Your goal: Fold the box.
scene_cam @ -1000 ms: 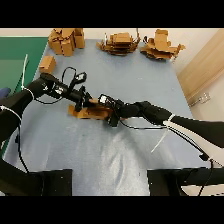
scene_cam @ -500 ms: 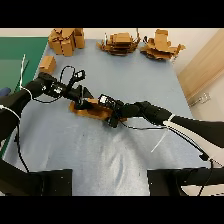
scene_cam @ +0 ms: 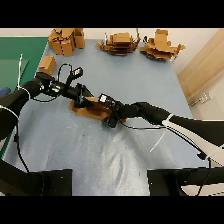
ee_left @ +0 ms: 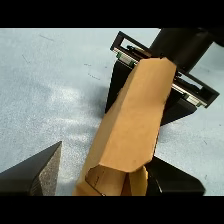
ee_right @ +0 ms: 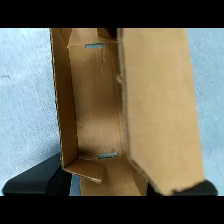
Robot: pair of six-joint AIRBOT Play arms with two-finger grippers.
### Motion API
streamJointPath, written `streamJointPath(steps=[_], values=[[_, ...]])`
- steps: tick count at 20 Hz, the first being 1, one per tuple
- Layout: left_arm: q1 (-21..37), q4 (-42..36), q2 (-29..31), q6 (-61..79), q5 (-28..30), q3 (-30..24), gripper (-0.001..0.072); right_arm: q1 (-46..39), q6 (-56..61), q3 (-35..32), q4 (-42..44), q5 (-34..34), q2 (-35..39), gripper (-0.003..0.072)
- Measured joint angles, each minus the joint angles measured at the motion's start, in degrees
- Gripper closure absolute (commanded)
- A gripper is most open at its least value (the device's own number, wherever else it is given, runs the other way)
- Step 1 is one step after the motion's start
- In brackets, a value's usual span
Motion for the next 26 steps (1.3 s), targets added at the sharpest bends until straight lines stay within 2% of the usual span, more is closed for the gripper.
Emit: streamJointPath(steps=[2,3,4,11,15,17,18,19,21,22,23,24,26], values=[[0.0,-0.1,0.0,0.0,0.0,0.0,0.0113,0.0,0.0,0.2,0.8,0.5,-0.2,0.013],[0.0,-0.1,0.0,0.0,0.0,0.0,0.0113,0.0,0.0,0.3,1.1,0.5,-0.3,0.0226],[0.0,-0.1,0.0,0.0,0.0,0.0,0.0114,0.0,0.0,0.4,1.3,0.7,-0.4,0.0249],[1.9,0.1,0.1,-1.4,-0.2,0.7,0.0131,0.0,0.0,0.5,1.5,1.0,-0.8,0.026],[7.5,2.3,0.2,-6.1,-2.7,4.0,0.0132,0.0,-0.5,0.5,1.1,1.0,-0.8,0.0253],[11.4,3.7,0.5,-9.7,-4.3,6.2,0.0133,0.0,-1.7,0.5,1.1,0.6,-0.8,0.0225],[13.2,4.1,0.9,-11.2,-4.6,7.0,0.0282,0.0,-2.3,0.5,1.1,0.3,-0.8,0.0224],[15.0,4.5,1.4,-12.5,-5.1,7.5,0.0462,0.0,-2.6,0.6,1.0,-0.5,-0.8,0.0224],[17.9,5.0,3.1,-13.8,-6.0,8.2,0.046,0.0,-3.4,1.0,0.8,-1.8,-0.8,0.0212],[18.9,5.2,4.0,-14.4,-6.3,8.5,0.0391,0.0,-3.6,1.3,0.7,-2.3,-0.8,0.0202],[19.7,5.6,4.8,-14.7,-6.5,8.6,0.0194,0.0,-3.8,1.6,0.7,-2.8,-0.8,0.0167],[20.4,6.0,5.6,-15.1,-6.6,8.7,0.017,0.0,-4.0,1.9,0.8,-3.4,-0.8,0.0166],[20.8,6.7,6.6,-16.4,-6.9,8.8,0.017,0.0,-4.2,2.3,0.8,-3.5,-0.9,0.0166]])
